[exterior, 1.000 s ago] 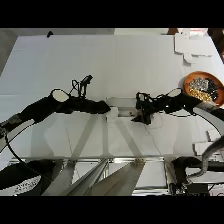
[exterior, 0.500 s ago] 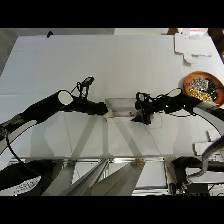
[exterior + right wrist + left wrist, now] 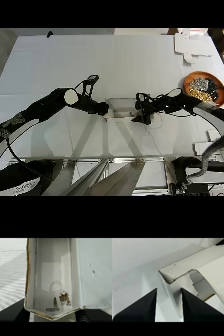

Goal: Fold the box and place the chain.

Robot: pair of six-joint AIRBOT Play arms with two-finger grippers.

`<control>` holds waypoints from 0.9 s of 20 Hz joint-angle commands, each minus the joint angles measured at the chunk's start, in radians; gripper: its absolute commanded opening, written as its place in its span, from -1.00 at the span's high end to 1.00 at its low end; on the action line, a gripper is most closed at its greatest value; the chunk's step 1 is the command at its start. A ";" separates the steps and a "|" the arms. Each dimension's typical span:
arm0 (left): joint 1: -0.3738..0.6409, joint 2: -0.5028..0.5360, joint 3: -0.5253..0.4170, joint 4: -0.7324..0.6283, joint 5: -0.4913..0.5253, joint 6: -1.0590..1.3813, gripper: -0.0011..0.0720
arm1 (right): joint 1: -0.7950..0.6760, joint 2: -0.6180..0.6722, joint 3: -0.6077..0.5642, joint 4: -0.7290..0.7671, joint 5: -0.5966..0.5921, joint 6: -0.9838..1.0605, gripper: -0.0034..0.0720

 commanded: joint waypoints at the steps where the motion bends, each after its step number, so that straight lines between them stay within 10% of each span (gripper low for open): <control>1: -0.027 -0.002 0.011 0.095 -0.040 -0.101 0.09 | 0.000 -0.001 0.000 0.000 -0.002 0.002 -0.23; 18: -0.121 -0.112 0.190 0.293 -0.165 -0.296 0.10 | 0.000 -0.001 0.000 0.000 -0.001 0.002 -0.23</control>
